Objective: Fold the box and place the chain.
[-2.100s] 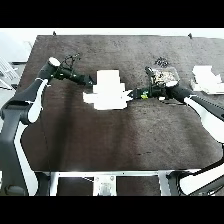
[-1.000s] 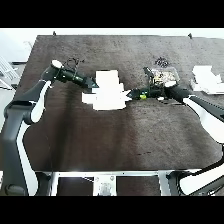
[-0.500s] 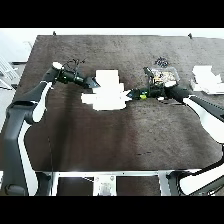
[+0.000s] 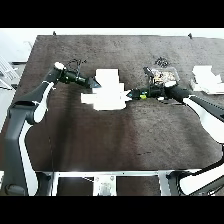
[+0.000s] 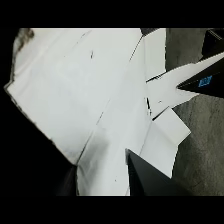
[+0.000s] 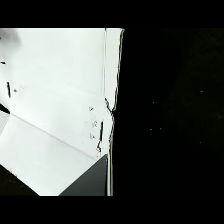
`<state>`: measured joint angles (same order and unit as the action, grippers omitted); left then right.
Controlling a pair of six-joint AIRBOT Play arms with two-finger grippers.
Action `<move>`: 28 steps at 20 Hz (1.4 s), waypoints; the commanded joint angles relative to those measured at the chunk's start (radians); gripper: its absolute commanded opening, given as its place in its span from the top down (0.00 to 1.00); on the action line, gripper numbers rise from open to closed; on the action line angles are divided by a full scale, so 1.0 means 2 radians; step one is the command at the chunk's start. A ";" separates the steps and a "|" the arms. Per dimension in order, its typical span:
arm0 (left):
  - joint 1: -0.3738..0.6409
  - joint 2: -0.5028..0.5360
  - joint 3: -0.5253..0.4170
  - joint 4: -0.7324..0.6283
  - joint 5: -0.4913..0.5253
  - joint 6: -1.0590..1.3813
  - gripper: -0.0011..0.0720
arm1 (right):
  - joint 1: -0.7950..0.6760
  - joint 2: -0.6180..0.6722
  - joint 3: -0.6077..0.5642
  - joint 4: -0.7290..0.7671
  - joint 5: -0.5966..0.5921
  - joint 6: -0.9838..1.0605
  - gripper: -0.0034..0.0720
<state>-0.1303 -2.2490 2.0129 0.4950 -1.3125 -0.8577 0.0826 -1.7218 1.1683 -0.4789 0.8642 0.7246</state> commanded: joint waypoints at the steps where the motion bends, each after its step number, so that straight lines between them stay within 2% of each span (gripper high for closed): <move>1: -0.001 0.000 0.000 0.000 -0.002 0.001 0.63 | 0.000 0.000 0.000 0.000 0.000 0.000 0.94; 5: -0.001 0.000 0.000 -0.002 -0.002 0.001 0.67 | 0.000 0.000 0.000 0.000 0.000 0.000 0.94; 8: -0.001 0.000 0.000 -0.003 -0.006 0.022 0.95 | 0.000 0.000 0.000 0.000 0.000 -0.002 0.94; 11: -0.001 0.000 0.000 -0.011 -0.033 0.088 0.96 | 0.000 0.000 0.000 0.001 0.000 -0.002 0.94; 12: -0.001 0.000 0.000 -0.018 -0.047 0.119 0.96 | 0.000 0.000 0.000 0.005 0.004 -0.002 0.80; 13: -0.001 0.000 0.000 -0.027 -0.065 0.159 0.96 | -0.002 0.000 0.000 0.008 0.011 -0.002 0.75; 19: -0.001 0.003 0.000 -0.085 -0.086 0.309 0.97 | -0.094 0.031 0.000 0.007 0.073 -0.002 0.75; 21: -0.001 0.011 -0.006 -0.087 -0.080 0.347 0.97 | -0.138 0.043 0.000 0.010 0.092 -0.002 0.75; 23: -0.001 0.026 -0.027 -0.085 -0.049 0.384 0.97 | -0.165 0.048 0.000 0.012 0.110 -0.006 0.75; 26: -0.001 0.057 -0.096 -0.088 0.003 0.453 0.97 | -0.172 0.048 -0.010 0.013 0.119 -0.029 0.75; 28: -0.006 0.076 -0.156 -0.096 0.051 0.507 0.97 | -0.171 0.048 -0.028 0.031 0.100 -0.052 0.75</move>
<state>-0.1352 -2.1464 1.8278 0.3210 -1.3338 -0.0143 -0.2405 -1.6302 1.1416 -0.4484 1.0752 0.6746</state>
